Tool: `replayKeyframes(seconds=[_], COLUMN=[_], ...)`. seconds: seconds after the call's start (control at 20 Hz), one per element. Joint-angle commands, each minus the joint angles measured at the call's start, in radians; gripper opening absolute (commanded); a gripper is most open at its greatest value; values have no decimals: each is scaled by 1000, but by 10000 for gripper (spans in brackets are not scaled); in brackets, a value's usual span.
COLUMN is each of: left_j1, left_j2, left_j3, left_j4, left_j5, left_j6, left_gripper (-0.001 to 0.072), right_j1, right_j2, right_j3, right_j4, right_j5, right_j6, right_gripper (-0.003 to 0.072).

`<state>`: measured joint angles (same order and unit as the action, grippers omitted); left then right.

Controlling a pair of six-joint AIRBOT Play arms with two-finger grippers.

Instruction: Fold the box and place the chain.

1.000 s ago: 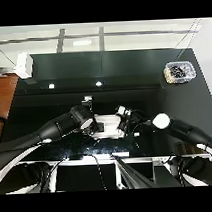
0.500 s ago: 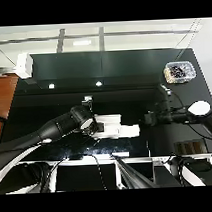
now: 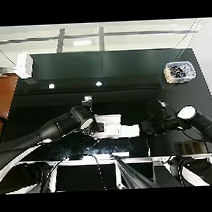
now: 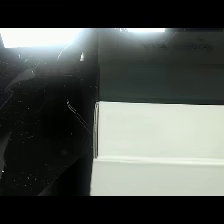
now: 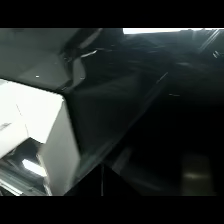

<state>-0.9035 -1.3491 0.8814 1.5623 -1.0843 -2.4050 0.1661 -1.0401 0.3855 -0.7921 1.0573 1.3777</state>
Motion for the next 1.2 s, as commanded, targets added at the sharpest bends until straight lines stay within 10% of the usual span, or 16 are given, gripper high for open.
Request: replayKeyframes(seconds=[0.0, 0.25, 0.4, 0.55, 0.65, 1.15], left_j1=[0, 0, 0, 0, 0, 0], left_j2=[0, 0, 0, 0, 0, 0], left_j3=[-1, -1, -1, -1, -1, -1], left_j4=[1, 1, 1, 1, 1, 1], left_j5=[2, 1, -2, -2, -2, -2], left_j6=[0, 0, 0, 0, 0, 0], left_gripper=[32, 32, 32, 32, 32, 32], right_j1=[113, 177, 177, 177, 177, 239], right_j2=[-56, -56, -56, -56, -56, -56], right_j3=[-6, -6, 21, 85, 123, 156], right_j4=[95, 134, 138, 137, 137, 198], right_j5=[-102, -145, -97, -8, 42, -16], right_j6=[7, -2, -28, -50, -57, -27], right_gripper=[23, 24, 271, 280, 660, 579])
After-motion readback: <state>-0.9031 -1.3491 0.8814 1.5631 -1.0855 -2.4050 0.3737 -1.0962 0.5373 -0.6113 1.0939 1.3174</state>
